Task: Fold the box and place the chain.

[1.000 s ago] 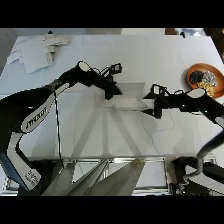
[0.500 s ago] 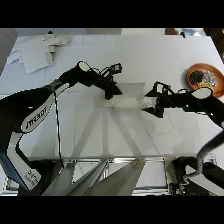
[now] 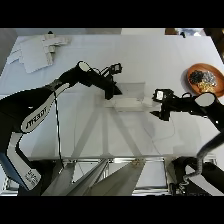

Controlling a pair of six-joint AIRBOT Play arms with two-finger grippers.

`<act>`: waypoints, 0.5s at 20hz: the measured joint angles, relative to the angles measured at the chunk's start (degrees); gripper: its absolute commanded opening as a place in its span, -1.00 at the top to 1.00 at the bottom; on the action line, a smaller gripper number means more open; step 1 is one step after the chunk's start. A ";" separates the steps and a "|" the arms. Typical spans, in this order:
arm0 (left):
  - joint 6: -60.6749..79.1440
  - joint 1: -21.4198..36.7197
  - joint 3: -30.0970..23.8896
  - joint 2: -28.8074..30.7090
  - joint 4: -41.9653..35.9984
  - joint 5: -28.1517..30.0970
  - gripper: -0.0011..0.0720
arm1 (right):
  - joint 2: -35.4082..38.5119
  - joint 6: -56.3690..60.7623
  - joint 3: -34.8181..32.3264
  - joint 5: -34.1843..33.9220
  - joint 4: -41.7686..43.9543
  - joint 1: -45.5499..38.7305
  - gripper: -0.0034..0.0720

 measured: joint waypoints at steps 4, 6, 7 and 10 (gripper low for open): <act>0.02 0.00 0.00 0.00 0.00 0.00 0.94 | -4.98 -1.40 -0.57 -3.21 2.16 0.59 -0.94; 0.00 0.00 0.00 0.00 -0.02 0.00 0.94 | -6.93 -2.64 -0.70 -4.50 4.92 1.53 -0.94; 0.00 0.00 0.00 0.00 0.00 0.00 0.94 | -7.61 -3.32 -0.74 -5.18 6.32 2.05 -0.94; 0.02 0.00 0.00 0.00 -0.02 0.00 0.94 | -8.81 -4.79 -0.79 -7.72 10.82 3.08 -0.94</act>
